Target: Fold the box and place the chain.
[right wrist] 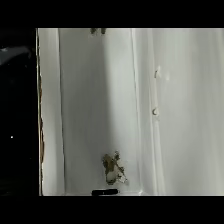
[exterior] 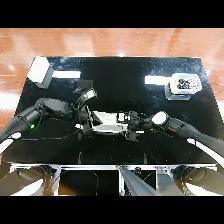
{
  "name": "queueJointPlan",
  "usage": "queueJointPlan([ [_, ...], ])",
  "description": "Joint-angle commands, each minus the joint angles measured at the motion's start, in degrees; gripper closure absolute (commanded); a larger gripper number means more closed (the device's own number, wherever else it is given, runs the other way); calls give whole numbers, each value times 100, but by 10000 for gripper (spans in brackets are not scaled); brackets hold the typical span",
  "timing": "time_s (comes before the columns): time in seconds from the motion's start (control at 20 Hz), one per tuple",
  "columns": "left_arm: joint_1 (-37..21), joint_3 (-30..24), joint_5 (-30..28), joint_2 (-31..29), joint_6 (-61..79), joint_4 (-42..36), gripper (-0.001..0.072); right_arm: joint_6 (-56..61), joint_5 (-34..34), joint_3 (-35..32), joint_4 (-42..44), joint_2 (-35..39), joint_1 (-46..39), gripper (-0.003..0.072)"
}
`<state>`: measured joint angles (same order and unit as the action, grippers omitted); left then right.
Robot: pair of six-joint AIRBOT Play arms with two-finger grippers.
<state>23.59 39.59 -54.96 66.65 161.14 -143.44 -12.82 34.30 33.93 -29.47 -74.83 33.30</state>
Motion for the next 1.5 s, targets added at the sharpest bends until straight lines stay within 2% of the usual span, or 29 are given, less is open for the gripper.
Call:
queueJointPlan([
  [0.0,299,2,678,-2,-13,-17,697,-2,0,0,-2,-4,2,66],
  [0.4,719,0,2332,0,-114,-13,697,-2,0,-2,-2,-7,2,66],
  [0.6,973,-9,2881,13,-129,4,697,-2,0,0,-4,-7,2,66],
  [1.0,1067,-11,3152,105,-129,48,697,-9,2,-2,-22,-7,4,67],
  [1.25,1067,-11,2782,682,-352,52,697,-9,2,0,-22,-7,2,66],
  [1.45,1067,-7,2710,695,-411,57,697,-9,2,0,-22,-7,4,66],
])
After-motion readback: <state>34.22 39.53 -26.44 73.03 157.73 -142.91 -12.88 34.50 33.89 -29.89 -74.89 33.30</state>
